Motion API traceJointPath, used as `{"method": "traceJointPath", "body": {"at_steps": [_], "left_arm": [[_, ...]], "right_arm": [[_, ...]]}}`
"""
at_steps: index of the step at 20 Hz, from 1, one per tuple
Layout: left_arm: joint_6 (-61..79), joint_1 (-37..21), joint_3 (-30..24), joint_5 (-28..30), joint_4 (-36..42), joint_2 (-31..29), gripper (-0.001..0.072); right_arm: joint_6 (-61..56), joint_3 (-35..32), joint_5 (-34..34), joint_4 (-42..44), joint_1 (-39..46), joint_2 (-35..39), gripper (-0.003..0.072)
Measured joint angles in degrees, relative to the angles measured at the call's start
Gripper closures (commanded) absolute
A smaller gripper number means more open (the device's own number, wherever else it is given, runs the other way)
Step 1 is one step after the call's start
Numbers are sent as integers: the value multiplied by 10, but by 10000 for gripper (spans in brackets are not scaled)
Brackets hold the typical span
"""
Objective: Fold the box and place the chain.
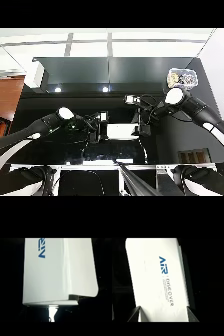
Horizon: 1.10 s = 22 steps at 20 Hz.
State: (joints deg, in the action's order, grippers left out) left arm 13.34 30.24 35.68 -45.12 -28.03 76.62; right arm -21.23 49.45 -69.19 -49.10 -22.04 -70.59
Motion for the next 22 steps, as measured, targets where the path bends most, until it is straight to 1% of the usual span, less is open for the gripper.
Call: {"method": "traceJointPath", "body": {"at_steps": [1,3,4,5,8,9,10,11,22], "left_arm": [[0,0,0,0,0,0,376],[-2,0,0,0,0,0,376],[-2,0,0,0,0,0,376],[-2,0,0,0,0,0,376],[-3,0,0,-1,0,0,376],[-3,0,0,-1,0,0,377],[-3,0,0,-1,0,0,376],[-2,0,0,-1,0,0,376],[-2,0,0,-4,0,0,376]], "right_arm": [[3,0,3,-4,-4,0,-34],[5,-1,10,-10,-9,0,37],[7,-1,14,-12,-10,0,116],[7,-1,15,-13,-11,0,135],[8,-1,17,-15,-13,2,137],[8,-1,16,-15,-13,2,160],[8,-1,15,-15,-13,2,351],[8,-1,13,-14,-13,3,378],[4,-1,-15,-17,-14,3,360]]}}
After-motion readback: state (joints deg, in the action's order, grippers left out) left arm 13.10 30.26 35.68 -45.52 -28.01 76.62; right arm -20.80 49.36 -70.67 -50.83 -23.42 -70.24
